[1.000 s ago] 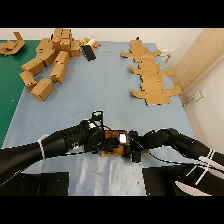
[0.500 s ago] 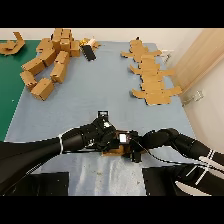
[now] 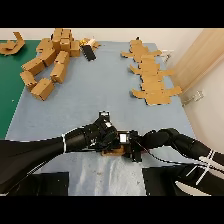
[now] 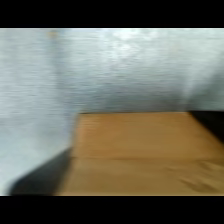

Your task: Fold the box.

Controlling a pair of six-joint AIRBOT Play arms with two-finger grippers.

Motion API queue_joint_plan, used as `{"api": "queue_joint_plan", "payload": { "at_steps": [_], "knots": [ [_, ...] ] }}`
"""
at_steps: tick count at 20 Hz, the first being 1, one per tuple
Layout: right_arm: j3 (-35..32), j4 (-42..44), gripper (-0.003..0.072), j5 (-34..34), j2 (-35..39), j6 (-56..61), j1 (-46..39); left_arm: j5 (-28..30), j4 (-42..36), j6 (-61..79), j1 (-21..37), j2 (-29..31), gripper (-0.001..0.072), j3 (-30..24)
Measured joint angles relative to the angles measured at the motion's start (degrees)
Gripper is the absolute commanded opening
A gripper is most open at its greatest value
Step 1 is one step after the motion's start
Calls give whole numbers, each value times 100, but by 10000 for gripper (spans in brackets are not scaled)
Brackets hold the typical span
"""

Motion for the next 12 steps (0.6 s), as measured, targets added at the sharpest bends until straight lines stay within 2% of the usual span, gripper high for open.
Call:
{"api": "queue_joint_plan", "payload": {
  "at_steps": [7, 12],
  "knots": [
    [0, 9, 507, 0, -2, 7, 2, -385, -7, -26, 13, 221, 680, -2],
    [0, 9, 506, 0, -2, 11, 2, -726, 122, -44, 179, 623, 680, -2]
  ]
}}
